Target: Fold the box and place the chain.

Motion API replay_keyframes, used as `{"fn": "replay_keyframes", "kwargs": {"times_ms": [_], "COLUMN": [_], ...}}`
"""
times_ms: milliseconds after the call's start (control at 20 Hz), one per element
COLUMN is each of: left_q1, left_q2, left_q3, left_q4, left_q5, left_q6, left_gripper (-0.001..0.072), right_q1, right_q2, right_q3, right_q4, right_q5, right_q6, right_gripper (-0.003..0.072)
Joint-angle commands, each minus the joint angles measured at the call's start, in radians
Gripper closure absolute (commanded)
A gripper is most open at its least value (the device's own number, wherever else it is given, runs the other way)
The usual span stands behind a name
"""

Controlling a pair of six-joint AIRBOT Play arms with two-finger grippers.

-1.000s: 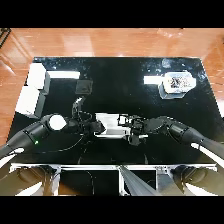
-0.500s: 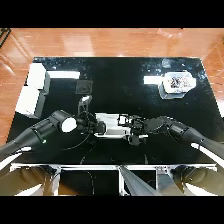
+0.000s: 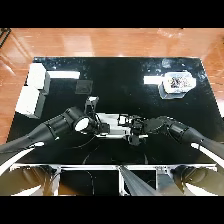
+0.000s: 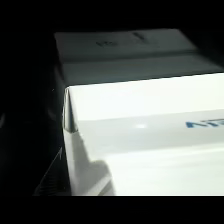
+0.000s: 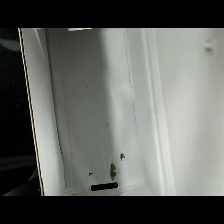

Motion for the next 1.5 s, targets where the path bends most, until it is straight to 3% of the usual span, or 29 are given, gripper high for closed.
{"fn": "replay_keyframes", "kwargs": {"times_ms": [0, 450, 600, 650, 700, 1000, 1450], "left_q1": [-0.010, -0.010, -0.010, -0.010, -0.010, -0.008, -0.008], "left_q2": [-0.020, -0.061, -0.073, -0.078, -0.082, -0.089, -0.149], "left_q3": [0.026, 0.071, 0.071, 0.071, 0.071, 0.098, 0.135], "left_q4": [0.032, 0.068, 0.069, 0.069, 0.066, 0.085, 0.097], "left_q5": [-0.085, -0.113, -0.102, -0.102, -0.103, -0.084, -0.145], "left_q6": [-0.039, -0.074, -0.088, -0.089, -0.089, -0.089, -0.077], "left_gripper": [0.0153, 0.0167, 0.0217, 0.0288, 0.0296, 0.0298, 0.0299], "right_q1": [0.000, 0.000, 0.000, 0.000, 0.000, 0.001, 0.000], "right_q2": [-0.001, -0.001, -0.001, -0.001, -0.001, -0.001, -0.001], "right_q3": [0.000, 0.000, 0.000, 0.000, 0.000, 0.000, 0.000], "right_q4": [0.000, 0.001, 0.001, 0.000, 0.001, 0.008, 0.008], "right_q5": [0.000, 0.000, 0.000, 0.000, 0.000, 0.000, 0.000], "right_q6": [0.000, 0.000, 0.000, 0.000, 0.000, 0.000, 0.000], "right_gripper": [0.0663, 0.0663, 0.0663, 0.0664, 0.0664, 0.0663, 0.0663]}}
